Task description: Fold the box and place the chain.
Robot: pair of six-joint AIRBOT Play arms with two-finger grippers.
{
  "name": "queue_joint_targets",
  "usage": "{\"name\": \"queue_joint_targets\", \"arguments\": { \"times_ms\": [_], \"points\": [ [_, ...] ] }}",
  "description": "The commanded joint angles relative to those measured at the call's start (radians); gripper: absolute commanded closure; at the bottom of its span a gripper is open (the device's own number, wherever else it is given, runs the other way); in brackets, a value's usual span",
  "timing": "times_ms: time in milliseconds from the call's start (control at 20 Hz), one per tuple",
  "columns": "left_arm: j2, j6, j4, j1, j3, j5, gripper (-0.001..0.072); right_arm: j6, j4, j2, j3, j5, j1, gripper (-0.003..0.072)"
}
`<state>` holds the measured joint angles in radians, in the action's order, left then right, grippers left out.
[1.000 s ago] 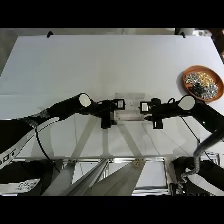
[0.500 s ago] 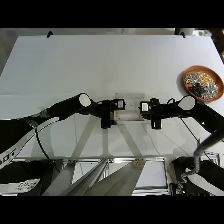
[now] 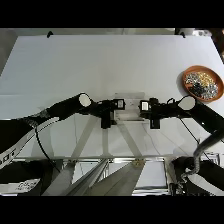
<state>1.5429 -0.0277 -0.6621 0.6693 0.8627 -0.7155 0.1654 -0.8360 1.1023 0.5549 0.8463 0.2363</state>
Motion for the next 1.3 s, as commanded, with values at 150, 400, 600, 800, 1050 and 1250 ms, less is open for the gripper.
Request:
{"name": "queue_joint_targets", "arguments": {
  "times_ms": [150, 400, 600, 800, 1050, 1250],
  "points": [
    [0.000, 0.001, 0.000, -0.001, 0.000, 0.000, 0.0318, 0.002, 0.006, 0.047, 0.000, -0.004, 0.001, 0.0656],
    [0.000, 0.000, 0.000, -0.001, 0.000, 0.001, 0.0318, 0.070, 0.066, 0.078, 0.000, -0.024, 0.001, 0.0532],
    [0.000, 0.000, 0.000, -0.001, 0.000, 0.000, 0.0318, 0.187, 0.180, 0.078, 0.000, -0.006, 0.001, 0.0474],
    [0.000, 0.001, 0.000, -0.001, 0.000, 0.000, 0.0318, 0.200, 0.183, 0.078, 0.000, 0.006, 0.000, 0.0381],
    [0.000, 0.001, 0.000, -0.001, 0.000, 0.000, 0.0318, 0.198, 0.183, 0.054, 0.000, 0.042, 0.000, 0.0398],
    [0.000, 0.001, 0.000, -0.001, 0.000, 0.001, 0.0318, 0.196, 0.135, -0.122, 0.000, 0.055, 0.000, 0.0543]
  ]
}}
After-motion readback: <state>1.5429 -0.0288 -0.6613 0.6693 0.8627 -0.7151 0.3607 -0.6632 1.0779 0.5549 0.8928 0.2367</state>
